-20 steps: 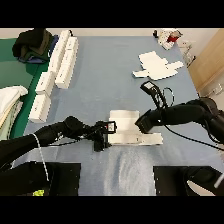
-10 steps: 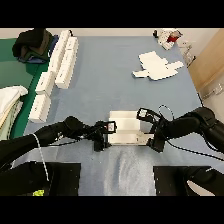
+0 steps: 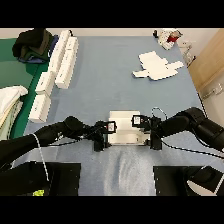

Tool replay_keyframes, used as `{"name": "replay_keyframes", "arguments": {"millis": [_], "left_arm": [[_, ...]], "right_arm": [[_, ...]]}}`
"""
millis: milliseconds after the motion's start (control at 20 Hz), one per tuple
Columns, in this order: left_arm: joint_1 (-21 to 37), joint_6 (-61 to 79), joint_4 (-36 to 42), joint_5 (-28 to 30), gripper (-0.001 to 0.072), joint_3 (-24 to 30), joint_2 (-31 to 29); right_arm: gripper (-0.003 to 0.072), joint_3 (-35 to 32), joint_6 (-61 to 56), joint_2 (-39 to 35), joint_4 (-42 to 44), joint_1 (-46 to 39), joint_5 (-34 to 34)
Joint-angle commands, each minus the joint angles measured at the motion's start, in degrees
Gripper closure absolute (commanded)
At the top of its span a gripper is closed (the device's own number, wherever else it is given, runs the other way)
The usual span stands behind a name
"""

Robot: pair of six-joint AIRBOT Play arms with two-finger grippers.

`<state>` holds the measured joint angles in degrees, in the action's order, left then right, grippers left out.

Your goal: Fold the box.

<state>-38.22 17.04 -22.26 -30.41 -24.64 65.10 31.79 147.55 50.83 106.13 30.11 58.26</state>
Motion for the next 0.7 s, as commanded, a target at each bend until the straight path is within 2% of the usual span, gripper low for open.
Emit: {"name": "replay_keyframes", "arguments": {"millis": [0,100,300,400,450,650], "left_arm": [[-0.02,0.04,-0.02,0.0,0.0246,-0.07,-0.04],[-0.02,0.04,-0.02,0.0,0.0246,-0.07,-0.04],[-0.02,0.04,-0.02,0.0,0.0246,-0.07,-0.04],[-0.02,0.04,-0.02,0.0,0.0245,-0.07,-0.04],[-0.02,0.04,-0.02,0.0,0.0246,-0.07,-0.04],[-0.02,0.04,-0.02,0.0,0.0246,-0.07,-0.04]], "right_arm": [[0.0129,-0.11,4.07,0.66,1.95,0.0,-1.29],[0.0158,-0.11,4.09,0.96,2.89,0.0,-1.51],[0.0407,-0.15,4.11,2.4,4.33,1.07,-2.34],[0.0451,-0.28,5.38,2.67,5.38,1.05,-3.45],[0.0548,-0.28,5.86,2.67,5.38,1.05,-4.26],[0.0549,-0.48,8.13,2.67,8.81,1.05,-6.01]]}}
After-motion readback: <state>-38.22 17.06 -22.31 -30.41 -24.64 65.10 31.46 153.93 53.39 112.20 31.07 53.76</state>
